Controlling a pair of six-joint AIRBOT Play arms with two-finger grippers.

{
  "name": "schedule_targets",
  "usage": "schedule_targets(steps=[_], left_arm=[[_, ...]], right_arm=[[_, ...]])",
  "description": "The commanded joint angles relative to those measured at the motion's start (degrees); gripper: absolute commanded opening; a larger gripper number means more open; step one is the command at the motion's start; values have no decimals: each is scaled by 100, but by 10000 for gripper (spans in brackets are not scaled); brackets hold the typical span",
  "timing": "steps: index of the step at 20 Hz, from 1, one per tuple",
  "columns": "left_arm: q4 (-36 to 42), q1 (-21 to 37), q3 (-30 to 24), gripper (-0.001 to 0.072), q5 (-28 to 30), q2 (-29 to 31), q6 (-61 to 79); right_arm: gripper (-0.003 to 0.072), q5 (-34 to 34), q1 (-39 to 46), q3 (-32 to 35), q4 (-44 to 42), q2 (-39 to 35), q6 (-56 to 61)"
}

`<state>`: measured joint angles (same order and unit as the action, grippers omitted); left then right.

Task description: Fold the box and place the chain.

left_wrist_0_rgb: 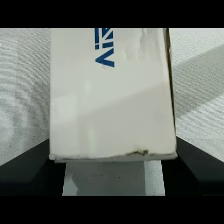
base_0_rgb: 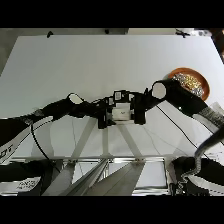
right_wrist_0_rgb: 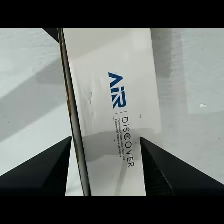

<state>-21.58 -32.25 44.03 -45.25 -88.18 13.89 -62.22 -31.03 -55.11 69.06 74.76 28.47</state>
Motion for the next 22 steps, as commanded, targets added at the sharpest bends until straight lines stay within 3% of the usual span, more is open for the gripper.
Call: schedule_targets(steps=[1, 18, 20, 22], left_arm=[[-2, 2, -2, 366, 2, 4, 2], [-2, 2, -2, 366, 2, 4, 2], [-2, 2, -2, 366, 2, 4, 2], [-2, 2, -2, 366, 2, 4, 2]], right_arm=[[481, 4, -2, -7, -7, -50, 0], [476, -678, 256, -7, -210, -503, 63], [415, -992, 487, -4, -227, -664, 380], [227, -1150, 737, -4, -457, -791, 476]])
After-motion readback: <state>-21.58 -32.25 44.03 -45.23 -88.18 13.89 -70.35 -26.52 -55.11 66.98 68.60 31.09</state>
